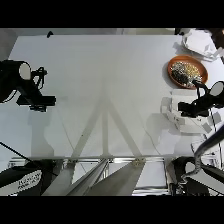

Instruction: Fold the box and place the chain.

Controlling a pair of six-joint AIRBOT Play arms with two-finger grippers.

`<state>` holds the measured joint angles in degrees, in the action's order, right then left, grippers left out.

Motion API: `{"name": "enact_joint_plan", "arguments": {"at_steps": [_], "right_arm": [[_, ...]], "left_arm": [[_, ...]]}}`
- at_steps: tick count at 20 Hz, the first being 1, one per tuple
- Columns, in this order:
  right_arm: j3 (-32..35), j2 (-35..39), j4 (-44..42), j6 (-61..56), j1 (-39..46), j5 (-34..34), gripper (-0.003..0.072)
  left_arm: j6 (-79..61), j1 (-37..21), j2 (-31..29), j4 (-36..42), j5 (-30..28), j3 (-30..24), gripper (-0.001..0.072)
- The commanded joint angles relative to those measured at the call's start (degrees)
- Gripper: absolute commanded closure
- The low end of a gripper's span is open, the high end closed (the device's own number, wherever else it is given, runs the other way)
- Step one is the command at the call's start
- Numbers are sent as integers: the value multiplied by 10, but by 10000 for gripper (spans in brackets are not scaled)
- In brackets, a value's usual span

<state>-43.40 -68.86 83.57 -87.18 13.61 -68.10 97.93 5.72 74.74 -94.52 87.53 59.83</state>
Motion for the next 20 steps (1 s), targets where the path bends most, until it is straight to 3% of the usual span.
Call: {"name": "enact_joint_plan", "arguments": {"at_steps": [1,6,11,12,13,14,20], "right_arm": [[0,0,0,0,0,0,674],[-28,0,35,2,1,-39,673],[-123,0,207,7,90,-66,673],[-131,0,235,49,114,-66,614],[-132,0,262,86,139,-65,309],[-132,-2,268,97,163,-57,139],[-132,-72,248,170,206,-57,140]], "left_arm": [[0,0,0,0,0,0,700],[0,0,0,0,0,0,700],[0,0,0,0,0,0,700],[0,0,0,0,0,0,700],[0,0,0,0,0,0,700],[0,0,0,0,0,0,700],[0,0,0,0,0,0,700]]}}
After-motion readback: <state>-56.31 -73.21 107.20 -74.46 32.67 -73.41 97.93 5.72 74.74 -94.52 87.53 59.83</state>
